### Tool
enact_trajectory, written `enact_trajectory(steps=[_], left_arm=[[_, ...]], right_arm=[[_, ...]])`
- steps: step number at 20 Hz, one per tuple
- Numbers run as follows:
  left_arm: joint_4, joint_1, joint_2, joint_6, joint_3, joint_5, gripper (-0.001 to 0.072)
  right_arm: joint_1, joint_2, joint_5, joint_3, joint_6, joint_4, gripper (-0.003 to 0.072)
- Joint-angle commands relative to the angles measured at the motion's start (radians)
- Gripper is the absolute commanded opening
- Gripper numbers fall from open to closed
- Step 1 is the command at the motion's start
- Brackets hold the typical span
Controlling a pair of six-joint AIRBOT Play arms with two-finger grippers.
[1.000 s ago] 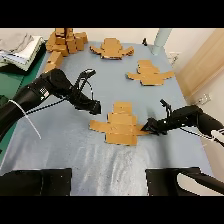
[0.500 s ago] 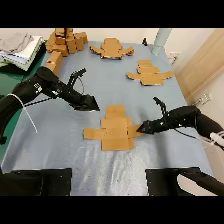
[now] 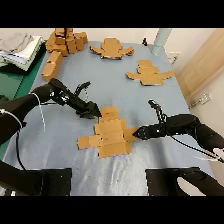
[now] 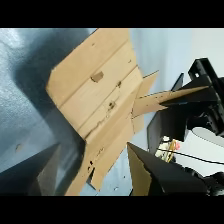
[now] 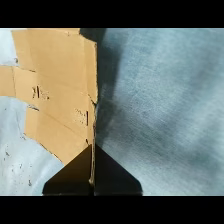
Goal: Fold the box.
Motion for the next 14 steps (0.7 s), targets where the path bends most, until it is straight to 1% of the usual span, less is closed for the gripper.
enact_trajectory(steps=[1,3,4,5,7,10,14], left_arm=[[-0.011,-0.027,-0.052,0.016,0.0,0.028,0.0625],[-0.032,-0.042,-0.064,0.044,0.0,0.042,0.0625],[-0.069,-0.05,-0.068,0.069,0.0,0.039,0.0624],[-0.109,-0.059,-0.073,0.101,0.0,0.04,0.0588],[-0.17,-0.071,-0.076,0.152,0.0,0.038,0.0588],[-0.228,-0.07,-0.076,0.235,0.0,-0.01,0.0588],[-0.227,-0.069,-0.076,0.298,0.0,-0.093,0.0585]], right_arm=[[0.016,0.008,0.007,-0.004,-0.008,0.001,0.0002],[0.016,0.008,0.006,-0.004,-0.006,0.001,0.0002],[0.016,0.008,0.006,-0.004,-0.006,0.002,0.0002],[0.016,0.008,0.006,-0.004,-0.006,0.001,0.0003],[0.016,0.008,0.006,-0.004,-0.003,0.001,0.0002],[0.016,0.008,0.007,-0.004,-0.003,0.001,0.0002],[0.016,0.008,0.007,-0.004,-0.003,-0.001,0.0003]])
